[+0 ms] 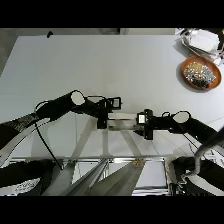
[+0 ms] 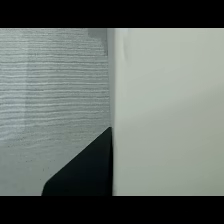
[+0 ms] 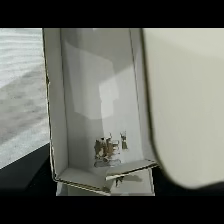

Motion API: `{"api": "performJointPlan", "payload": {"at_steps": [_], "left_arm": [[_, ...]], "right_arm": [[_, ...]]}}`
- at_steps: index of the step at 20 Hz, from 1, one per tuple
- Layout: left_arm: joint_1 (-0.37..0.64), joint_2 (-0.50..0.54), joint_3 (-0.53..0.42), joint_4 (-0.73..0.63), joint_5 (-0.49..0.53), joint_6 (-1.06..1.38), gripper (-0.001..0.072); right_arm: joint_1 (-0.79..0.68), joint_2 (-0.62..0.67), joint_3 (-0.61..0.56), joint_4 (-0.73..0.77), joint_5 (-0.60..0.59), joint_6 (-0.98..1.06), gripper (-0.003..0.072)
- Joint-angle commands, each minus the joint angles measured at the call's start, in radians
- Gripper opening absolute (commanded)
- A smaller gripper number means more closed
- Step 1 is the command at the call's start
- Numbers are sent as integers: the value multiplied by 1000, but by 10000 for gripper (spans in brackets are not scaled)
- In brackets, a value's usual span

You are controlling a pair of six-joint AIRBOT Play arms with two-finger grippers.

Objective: Fold the box and place the chain.

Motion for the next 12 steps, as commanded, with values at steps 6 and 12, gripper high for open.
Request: {"api": "performJointPlan", "payload": {"at_steps": [6,12], "left_arm": [[0,1,0,0,1,0,10],[0,1,0,0,0,0,10]], "right_arm": [[0,-11,0,0,-19,-4,424],[0,-11,0,-5,-20,-4,371]]}}
